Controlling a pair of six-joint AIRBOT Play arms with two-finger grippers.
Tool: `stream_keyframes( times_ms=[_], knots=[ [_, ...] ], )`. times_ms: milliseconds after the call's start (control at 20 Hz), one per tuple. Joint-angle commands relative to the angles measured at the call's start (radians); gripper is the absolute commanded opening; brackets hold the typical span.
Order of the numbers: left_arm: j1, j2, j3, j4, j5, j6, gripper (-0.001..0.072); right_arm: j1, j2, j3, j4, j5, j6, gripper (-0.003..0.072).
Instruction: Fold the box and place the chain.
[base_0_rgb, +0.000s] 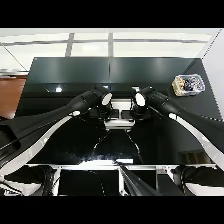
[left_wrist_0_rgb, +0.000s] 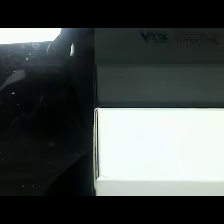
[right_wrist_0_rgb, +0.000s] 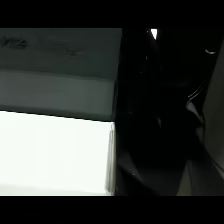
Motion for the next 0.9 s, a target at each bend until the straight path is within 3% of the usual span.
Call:
stream_keyframes(
  times_ms=[0,50,350,400,450,600,650,750,850],
  knots=[
    [0.001,0.001,0.000,0.000,-0.002,0.002,0.0032,0.001,-0.004,0.001,-0.003,-0.023,0.024,0.0047],
    [0.001,0.001,0.000,0.000,-0.002,0.002,0.0032,0.001,-0.004,0.001,0.000,-0.028,0.033,0.0017],
    [0.001,0.001,0.000,0.000,-0.002,0.002,0.0032,0.000,-0.004,0.001,0.004,-0.029,0.033,0.0020],
    [0.001,0.001,0.000,0.000,-0.002,0.002,0.0032,0.000,-0.004,0.001,0.008,-0.027,0.033,0.0069],
    [0.001,0.001,0.000,0.000,-0.002,0.002,0.0032,0.000,-0.004,0.001,0.012,-0.023,0.033,0.0218],
    [0.001,0.001,0.000,0.000,-0.001,0.002,0.0032,0.000,-0.004,0.001,0.011,-0.014,0.032,0.0226],
    [0.001,0.001,0.000,0.000,-0.001,0.002,0.0032,0.000,-0.004,0.001,0.010,-0.015,0.032,0.0224],
    [0.001,0.001,0.000,0.000,-0.001,0.002,0.0032,0.000,-0.004,0.001,0.007,-0.022,0.032,0.0018],
    [0.001,0.001,0.000,0.000,-0.001,0.002,0.0032,0.000,-0.004,0.001,0.003,-0.032,0.032,0.0018]
  ],
)
